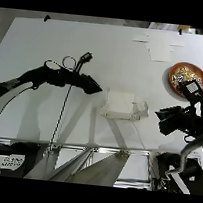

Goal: Fold the box and place the chain.

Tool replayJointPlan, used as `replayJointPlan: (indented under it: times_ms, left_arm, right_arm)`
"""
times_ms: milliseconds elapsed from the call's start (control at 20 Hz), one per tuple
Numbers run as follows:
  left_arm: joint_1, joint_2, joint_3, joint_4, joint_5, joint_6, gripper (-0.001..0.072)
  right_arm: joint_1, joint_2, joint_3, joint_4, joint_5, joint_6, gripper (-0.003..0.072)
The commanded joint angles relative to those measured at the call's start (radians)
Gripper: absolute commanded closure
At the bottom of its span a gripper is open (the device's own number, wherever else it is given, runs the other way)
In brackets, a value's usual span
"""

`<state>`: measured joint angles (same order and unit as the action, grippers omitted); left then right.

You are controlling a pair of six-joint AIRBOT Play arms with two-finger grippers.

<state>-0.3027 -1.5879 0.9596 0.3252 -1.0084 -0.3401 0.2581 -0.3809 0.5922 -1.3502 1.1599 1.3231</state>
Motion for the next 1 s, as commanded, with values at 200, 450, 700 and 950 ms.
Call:
replayJointPlan:
  times_ms: [200,450,700,950]
  left_arm:
    - [0.000,-0.080,0.106,0.083,-0.137,-0.298,0.0266]
    - [-0.048,-0.098,0.134,0.090,-0.106,-0.365,0.0269]
    - [-0.045,-0.097,0.134,0.209,-0.109,-0.477,0.0269]
    - [-0.045,-0.097,0.134,0.211,-0.094,-0.477,0.0268]
  right_arm:
    - [0.001,-0.002,0.000,0.033,-0.023,-0.040,0.0582]
    - [0.000,-0.169,-0.077,0.257,-0.045,-0.139,0.0677]
    - [0.023,-0.390,-0.104,0.357,-0.104,-0.210,0.0677]
    - [0.138,-0.472,-0.108,0.308,-0.100,-0.153,0.0678]
